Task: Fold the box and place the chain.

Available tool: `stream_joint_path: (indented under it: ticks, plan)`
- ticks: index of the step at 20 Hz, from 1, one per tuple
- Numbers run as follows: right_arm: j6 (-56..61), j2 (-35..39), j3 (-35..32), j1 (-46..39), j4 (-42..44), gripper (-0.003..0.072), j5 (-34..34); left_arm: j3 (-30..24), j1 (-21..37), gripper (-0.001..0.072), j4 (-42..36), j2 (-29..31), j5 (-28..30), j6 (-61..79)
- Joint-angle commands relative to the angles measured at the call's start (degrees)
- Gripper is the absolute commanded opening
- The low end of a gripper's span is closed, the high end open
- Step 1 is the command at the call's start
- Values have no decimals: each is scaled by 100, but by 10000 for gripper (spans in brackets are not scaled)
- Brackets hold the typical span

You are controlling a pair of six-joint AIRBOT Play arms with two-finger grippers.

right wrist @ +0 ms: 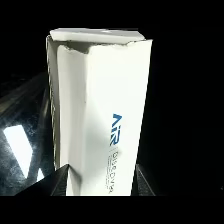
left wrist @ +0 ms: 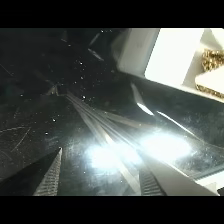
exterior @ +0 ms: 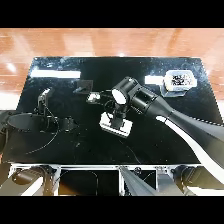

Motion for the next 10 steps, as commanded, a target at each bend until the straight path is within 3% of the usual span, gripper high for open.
stream_joint_path:
  ticks: [1,10]
  plan:
    - [4,2,2,13,-79,487,-50,0,-85,564,17,-4,-55,4]
    - [-20,-7,2,13,-90,487,-39,0,-87,564,24,-4,-157,7]
